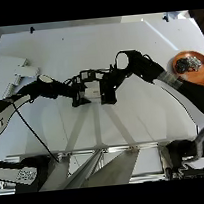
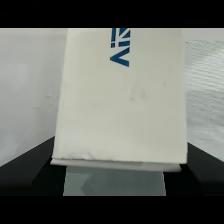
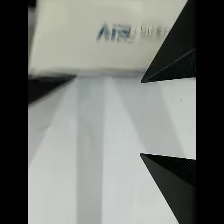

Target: Fold the box and place the chain.

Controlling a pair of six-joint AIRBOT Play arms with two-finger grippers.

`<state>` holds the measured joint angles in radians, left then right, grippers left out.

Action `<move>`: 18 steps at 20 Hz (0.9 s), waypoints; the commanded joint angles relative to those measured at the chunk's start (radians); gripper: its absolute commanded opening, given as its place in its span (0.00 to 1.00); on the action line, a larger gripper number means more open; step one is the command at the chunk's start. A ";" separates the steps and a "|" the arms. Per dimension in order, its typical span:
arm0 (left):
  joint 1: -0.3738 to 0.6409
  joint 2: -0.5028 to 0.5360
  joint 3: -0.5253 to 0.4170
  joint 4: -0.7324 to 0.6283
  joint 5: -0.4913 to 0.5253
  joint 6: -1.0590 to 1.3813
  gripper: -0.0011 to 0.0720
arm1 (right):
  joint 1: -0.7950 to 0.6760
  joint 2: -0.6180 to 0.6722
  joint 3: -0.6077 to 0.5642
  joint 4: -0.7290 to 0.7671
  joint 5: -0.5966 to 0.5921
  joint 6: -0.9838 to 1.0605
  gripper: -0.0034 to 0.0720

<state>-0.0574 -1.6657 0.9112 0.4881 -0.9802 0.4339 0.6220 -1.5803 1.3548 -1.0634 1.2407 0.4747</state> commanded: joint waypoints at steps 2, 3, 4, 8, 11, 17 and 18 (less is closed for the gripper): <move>0.000 0.001 0.000 0.014 -0.022 0.010 0.25 | -0.016 0.072 0.002 -0.006 -0.058 0.071 0.65; 0.000 0.001 0.000 0.014 -0.022 0.010 0.25 | -0.026 0.080 0.002 0.000 -0.060 0.109 0.65; 0.000 0.001 0.000 0.014 -0.022 0.010 0.25 | -0.037 0.081 0.002 0.011 -0.059 0.164 0.65; 0.000 0.001 0.000 0.014 -0.022 0.010 0.25 | -0.095 0.067 0.001 0.136 -0.066 0.315 0.17; 0.000 0.001 0.000 0.014 -0.022 0.010 0.25 | -0.133 0.011 0.001 0.363 -0.076 0.314 0.06; 0.000 0.001 0.000 0.014 -0.023 0.010 0.25 | -0.084 -0.145 0.001 0.480 -0.109 0.337 0.06; 0.000 0.001 0.000 0.014 -0.022 0.010 0.25 | -0.073 -0.164 0.000 0.480 -0.117 0.337 0.06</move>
